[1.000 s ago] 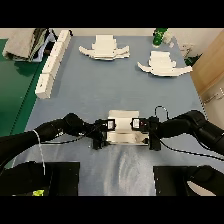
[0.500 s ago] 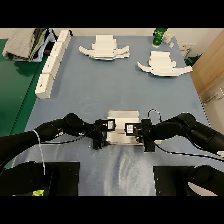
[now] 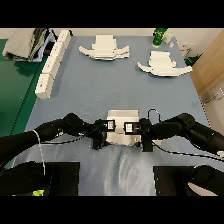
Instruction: Fold the box.
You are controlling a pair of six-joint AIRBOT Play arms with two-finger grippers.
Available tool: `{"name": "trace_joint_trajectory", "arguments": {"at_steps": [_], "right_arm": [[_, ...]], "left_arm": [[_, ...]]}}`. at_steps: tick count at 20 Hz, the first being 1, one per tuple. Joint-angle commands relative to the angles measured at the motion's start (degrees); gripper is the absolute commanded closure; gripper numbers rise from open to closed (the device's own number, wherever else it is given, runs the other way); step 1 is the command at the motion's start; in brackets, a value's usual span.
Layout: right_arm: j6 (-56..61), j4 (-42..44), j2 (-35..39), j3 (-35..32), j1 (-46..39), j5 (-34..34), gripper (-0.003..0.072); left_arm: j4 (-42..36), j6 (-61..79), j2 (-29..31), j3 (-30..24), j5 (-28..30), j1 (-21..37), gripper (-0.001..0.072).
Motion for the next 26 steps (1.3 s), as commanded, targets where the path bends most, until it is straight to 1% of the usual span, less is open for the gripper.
{"name": "trace_joint_trajectory", "arguments": {"at_steps": [1,2,3,4,6,7,8,9,11,14,15,16,18,20,21,23,26], "right_arm": [[0.39,0.42,-0.04,-0.02,0.07,0.28,0.0092],[1.51,0.35,0.0,-0.02,0.07,0.09,0.0092],[3.3,0.0,0.09,0.02,0.07,-0.7,0.0108],[6.82,-1.66,0.35,0.09,0.02,-1.92,0.0118],[19.65,-10.16,1.64,0.11,0.02,-5.66,0.0448],[28.35,-16.24,2.49,0.11,0.02,-7.32,0.0583],[36.44,-21.53,3.43,0.11,0.02,-9.14,0.0668],[43.5,-25.94,4.61,0.11,0.02,-11.74,0.0681],[55.08,-32.72,7.26,0.13,0.0,-17.59,0.0683],[82.14,-44.44,10.93,0.79,-0.66,-25.79,0.0683],[88.98,-46.07,11.76,0.85,-2.12,-27.65,0.0683],[92.7,-45.07,11.82,0.83,-4.35,-28.7,0.0683],[94.55,-35.71,10.58,0.79,-11.28,-27.91,0.0683],[92.74,-24.41,7.98,0.79,-18.29,-24.74,0.0684],[89.53,-18.93,6.27,0.79,-21.53,-23.21,0.0684],[84.02,-10.99,2.4,0.79,-26.58,-21.24,0.0685],[75.21,-2.34,-1.73,0.79,-32.81,-21.97,0.0686]], "left_arm": [[-0.02,-0.04,-0.02,0.02,0.04,-0.02,0.043],[-0.02,-0.04,-0.02,0.02,0.04,-0.02,0.043],[-0.02,-0.04,-0.02,0.02,0.04,-0.02,0.043],[-0.02,-0.04,-0.02,0.02,0.04,-0.02,0.043],[-0.02,-0.04,-0.02,0.02,0.04,-0.02,0.043],[-0.02,-0.04,-0.02,0.02,0.04,-0.02,0.043],[-0.02,-0.04,-0.02,0.02,0.04,-0.02,0.043],[-0.02,-0.04,-0.02,0.02,0.04,-0.02,0.043],[-0.02,-0.04,-0.02,0.02,0.04,-0.02,0.043],[-0.02,-0.04,-0.02,0.02,0.02,-0.02,0.043],[-0.02,-0.04,-0.02,0.02,0.04,-0.02,0.043],[-0.02,-0.04,-0.02,0.02,0.07,-0.02,0.043],[-0.02,-0.04,-0.02,0.02,0.02,-0.02,0.043],[-0.02,-0.04,-0.02,0.02,0.04,-0.02,0.043],[-0.02,-0.04,-0.02,0.02,0.04,-0.02,0.043],[-0.02,-0.04,-0.02,0.02,0.04,-0.02,0.043],[-0.02,-0.04,-0.02,0.02,0.04,-0.02,0.043]]}}
